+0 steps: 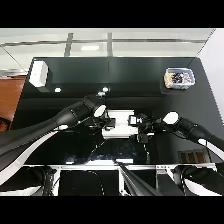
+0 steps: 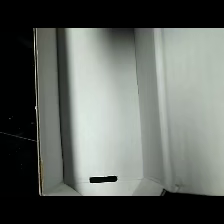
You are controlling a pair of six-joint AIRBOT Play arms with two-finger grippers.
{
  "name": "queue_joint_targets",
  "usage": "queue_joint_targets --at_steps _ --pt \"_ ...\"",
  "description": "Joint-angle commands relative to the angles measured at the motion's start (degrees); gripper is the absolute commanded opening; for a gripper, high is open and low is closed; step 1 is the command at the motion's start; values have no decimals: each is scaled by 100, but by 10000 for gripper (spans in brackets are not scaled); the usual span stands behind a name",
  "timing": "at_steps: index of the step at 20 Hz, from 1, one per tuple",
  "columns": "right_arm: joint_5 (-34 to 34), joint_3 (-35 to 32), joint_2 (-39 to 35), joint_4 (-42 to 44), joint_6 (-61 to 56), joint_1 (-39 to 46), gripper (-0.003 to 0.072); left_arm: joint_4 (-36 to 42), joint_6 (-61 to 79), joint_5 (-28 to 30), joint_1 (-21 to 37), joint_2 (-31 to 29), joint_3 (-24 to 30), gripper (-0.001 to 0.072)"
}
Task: Fold the box and place the chain.
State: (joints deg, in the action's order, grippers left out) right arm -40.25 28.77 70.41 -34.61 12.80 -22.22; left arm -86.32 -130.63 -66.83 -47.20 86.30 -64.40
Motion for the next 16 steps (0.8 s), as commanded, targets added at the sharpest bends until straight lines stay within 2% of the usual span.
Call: queue_joint_targets --at_steps 1,8,9,10,11,16 --pt "-4 2 0 0 -2 -4 186 -122 -293 -107 -55 44 -39 483" --pt "-2 2 0 0 -2 -4 186 50 -304 46 -136 262 -39 483" --pt "-4 2 0 0 -2 -4 186 48 -352 42 -142 262 -39 433" --pt "-2 2 0 0 -2 -4 186 50 -352 48 -142 262 -39 167" --pt "-2 2 0 0 -2 -4 186 50 -352 63 -142 262 -39 27" --pt "-2 2 0 0 -2 -4 186 136 -348 63 -136 262 -39 35"
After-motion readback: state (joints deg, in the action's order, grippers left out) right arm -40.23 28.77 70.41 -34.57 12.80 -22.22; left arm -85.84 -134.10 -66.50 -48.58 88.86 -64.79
